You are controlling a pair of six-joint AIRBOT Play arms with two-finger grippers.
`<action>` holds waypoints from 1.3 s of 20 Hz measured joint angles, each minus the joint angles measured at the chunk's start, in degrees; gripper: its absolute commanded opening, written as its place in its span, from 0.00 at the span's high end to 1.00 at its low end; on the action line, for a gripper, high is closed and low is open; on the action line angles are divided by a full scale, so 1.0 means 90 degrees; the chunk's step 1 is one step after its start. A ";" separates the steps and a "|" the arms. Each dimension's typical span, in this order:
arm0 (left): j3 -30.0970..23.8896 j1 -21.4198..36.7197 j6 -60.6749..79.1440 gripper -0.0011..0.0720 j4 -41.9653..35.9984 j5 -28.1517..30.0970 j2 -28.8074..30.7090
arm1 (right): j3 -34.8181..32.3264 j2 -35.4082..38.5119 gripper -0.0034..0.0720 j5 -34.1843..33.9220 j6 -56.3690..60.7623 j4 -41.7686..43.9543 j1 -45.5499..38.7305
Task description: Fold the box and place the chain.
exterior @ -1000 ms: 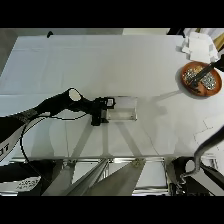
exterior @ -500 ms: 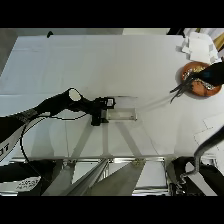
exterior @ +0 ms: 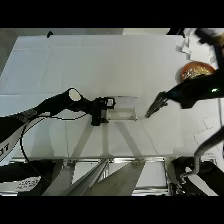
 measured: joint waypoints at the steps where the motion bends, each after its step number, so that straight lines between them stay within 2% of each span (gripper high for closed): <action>1: 0.0000 0.0000 0.0000 0.97 -0.0002 0.0000 0.0000 | -0.0146 0.0000 0.94 -0.0199 0.0039 -0.0032 0.0265; 7: 0.0000 0.0000 0.0000 0.97 -0.0002 0.0000 0.0000 | -0.0835 0.0000 0.93 -0.1307 0.0447 -0.0423 0.1141; 12: 0.0000 0.0000 -0.0002 0.97 0.0000 0.0000 0.0000 | -0.1348 -0.0119 0.93 -0.2137 0.0559 -0.0301 0.1297; 22: 0.0000 0.0000 0.0000 0.97 -0.0002 -0.0005 0.0000 | -0.2606 -0.0267 0.94 -0.3169 0.0522 -0.0029 0.1372; 26: 0.0000 0.0000 0.0000 0.97 0.0000 -0.0012 0.0000 | -0.2837 -0.0345 0.93 -0.3711 0.0435 0.0066 0.1802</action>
